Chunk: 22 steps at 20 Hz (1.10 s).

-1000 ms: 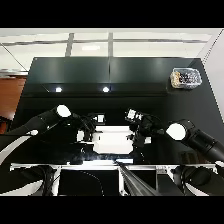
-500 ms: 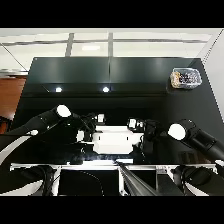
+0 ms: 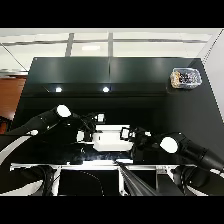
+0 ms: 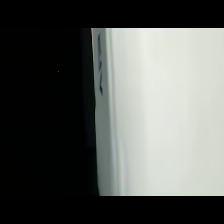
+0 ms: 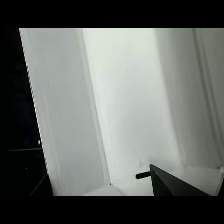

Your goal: Fold the box and place the chain.

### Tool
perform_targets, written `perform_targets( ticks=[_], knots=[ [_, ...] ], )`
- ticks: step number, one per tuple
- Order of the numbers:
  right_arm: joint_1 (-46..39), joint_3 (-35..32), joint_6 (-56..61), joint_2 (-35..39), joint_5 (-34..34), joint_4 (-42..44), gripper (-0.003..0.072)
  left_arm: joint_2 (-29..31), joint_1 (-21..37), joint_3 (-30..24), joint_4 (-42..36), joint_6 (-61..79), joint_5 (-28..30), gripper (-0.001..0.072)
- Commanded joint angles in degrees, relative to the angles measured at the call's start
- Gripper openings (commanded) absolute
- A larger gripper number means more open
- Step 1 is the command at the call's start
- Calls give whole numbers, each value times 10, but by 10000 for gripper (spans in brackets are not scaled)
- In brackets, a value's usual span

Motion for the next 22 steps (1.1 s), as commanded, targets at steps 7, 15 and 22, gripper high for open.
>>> perform_targets(
  ticks=[7,15,22],
  knots=[
    [17,13,5,12,-82,-58,715,0,0,1,0,1,1,26],
    [-78,40,2,12,6,-54,714,0,0,1,0,1,7,25],
    [-82,45,-9,12,-33,-49,713,0,0,1,0,0,12,25]
  ],
)
